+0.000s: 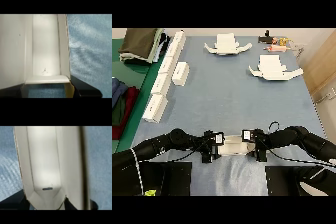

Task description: Fold the box.

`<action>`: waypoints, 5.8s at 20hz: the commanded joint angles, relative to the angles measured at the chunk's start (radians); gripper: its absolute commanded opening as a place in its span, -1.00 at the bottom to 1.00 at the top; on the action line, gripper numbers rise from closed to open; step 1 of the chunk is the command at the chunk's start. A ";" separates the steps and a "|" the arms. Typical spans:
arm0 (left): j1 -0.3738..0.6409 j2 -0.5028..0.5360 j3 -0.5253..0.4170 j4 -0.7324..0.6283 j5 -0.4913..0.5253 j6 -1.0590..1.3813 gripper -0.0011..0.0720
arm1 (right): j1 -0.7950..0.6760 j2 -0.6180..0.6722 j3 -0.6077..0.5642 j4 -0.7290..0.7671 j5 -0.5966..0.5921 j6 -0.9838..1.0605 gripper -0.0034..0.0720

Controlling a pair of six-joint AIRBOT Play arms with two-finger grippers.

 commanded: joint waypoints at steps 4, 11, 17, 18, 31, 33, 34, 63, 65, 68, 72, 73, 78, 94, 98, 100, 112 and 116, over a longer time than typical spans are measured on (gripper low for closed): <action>0.000 0.000 0.001 0.001 -0.001 0.000 0.32 | 0.000 0.000 0.000 0.001 0.001 0.000 0.22; 0.000 0.000 0.001 0.001 -0.001 0.000 0.32 | 0.000 0.000 0.005 0.000 0.005 0.032 1.00; -0.001 0.000 0.001 0.001 -0.001 0.000 0.32 | 0.000 0.035 0.100 -0.177 -0.136 0.256 1.00; 0.000 0.000 0.001 0.001 -0.001 0.000 0.32 | 0.000 0.055 0.123 -0.249 -0.174 0.310 1.00; 0.000 0.000 0.001 0.001 -0.001 0.000 0.32 | 0.001 0.179 0.237 -0.003 -0.418 1.125 -0.90; -0.001 0.000 0.001 0.001 -0.001 0.000 0.32 | 0.001 0.175 0.229 0.060 -0.235 1.126 -0.90; -0.001 0.000 0.001 0.001 -0.001 0.000 0.32 | 0.000 0.168 0.230 0.062 -0.148 1.126 -0.90; -0.001 0.000 0.001 0.001 -0.001 0.000 0.32 | 0.000 0.212 0.248 -0.198 -0.282 0.905 -0.90; -0.001 0.000 0.001 0.001 -0.001 0.000 0.32 | 0.000 0.287 0.237 -0.218 -0.397 0.752 -0.83; 0.000 0.000 0.001 0.001 -0.001 0.000 0.32 | 0.000 0.318 0.185 -0.314 -0.414 0.552 0.68; -0.001 0.000 0.001 0.001 -0.001 0.000 0.32 | 0.000 0.254 0.096 -0.328 -0.292 0.408 0.68; -0.001 0.000 0.001 0.001 -0.001 0.000 0.32 | 0.000 0.230 0.080 -0.327 -0.265 0.371 0.70; -0.001 0.000 0.001 0.001 -0.001 0.000 0.32 | 0.000 0.149 0.060 -0.285 -0.126 0.307 0.87; -0.001 0.000 0.001 0.001 -0.001 0.000 0.32 | 0.047 0.135 0.060 -0.134 -0.129 0.227 -0.53; 0.000 0.000 0.001 0.001 -0.001 0.000 0.32 | 0.090 0.108 0.060 -0.133 -0.047 0.227 -0.53; -0.001 0.000 0.001 0.001 -0.001 0.000 0.32 | 0.090 0.086 0.060 -0.133 -0.019 0.227 -0.53; -0.001 0.000 0.001 0.001 -0.001 0.000 0.32 | 0.090 0.073 0.061 -0.173 -0.057 0.338 0.64; 0.000 0.000 0.001 0.001 -0.001 0.000 0.32 | 0.089 0.093 0.097 -0.359 -0.154 0.597 -0.81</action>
